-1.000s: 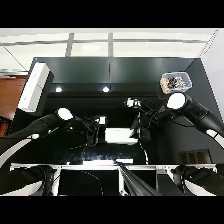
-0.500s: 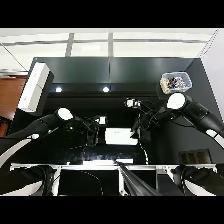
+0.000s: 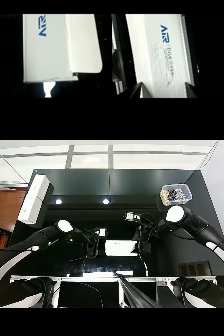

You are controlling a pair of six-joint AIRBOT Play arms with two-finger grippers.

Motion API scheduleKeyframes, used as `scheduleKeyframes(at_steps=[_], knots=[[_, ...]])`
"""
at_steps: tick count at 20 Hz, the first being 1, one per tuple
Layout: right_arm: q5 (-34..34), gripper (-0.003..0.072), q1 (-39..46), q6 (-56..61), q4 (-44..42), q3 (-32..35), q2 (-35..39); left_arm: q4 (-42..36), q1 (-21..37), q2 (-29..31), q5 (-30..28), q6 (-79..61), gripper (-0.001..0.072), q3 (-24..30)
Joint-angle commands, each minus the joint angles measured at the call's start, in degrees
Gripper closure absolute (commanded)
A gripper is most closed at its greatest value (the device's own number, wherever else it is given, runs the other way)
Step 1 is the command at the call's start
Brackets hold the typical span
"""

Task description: Fold the box and place the chain.

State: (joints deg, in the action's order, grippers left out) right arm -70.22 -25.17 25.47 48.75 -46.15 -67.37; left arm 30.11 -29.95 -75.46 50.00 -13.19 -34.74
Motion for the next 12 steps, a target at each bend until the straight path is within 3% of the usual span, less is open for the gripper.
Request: scheduleKeyframes(at_steps=[1,2,3,12], knots=[[1.57,0.0065,-1.77,0.48,3.04,0.02,0.00,0.02,-0.02,-0.04,0.02,-0.02,0.0305,-0.04],[2.01,0.0307,-2.43,0.92,3.45,0.02,0.02,0.02,-0.02,-0.04,0.02,-0.02,0.0305,-0.04],[1.90,0.0368,-2.60,1.05,3.37,0.02,0.02,0.02,-0.02,-0.04,0.02,-0.02,0.0305,-0.04],[0.96,0.0361,-2.69,2.32,3.43,-0.98,2.95,0.02,-0.02,-0.04,0.09,-0.02,0.0305,-0.04]])
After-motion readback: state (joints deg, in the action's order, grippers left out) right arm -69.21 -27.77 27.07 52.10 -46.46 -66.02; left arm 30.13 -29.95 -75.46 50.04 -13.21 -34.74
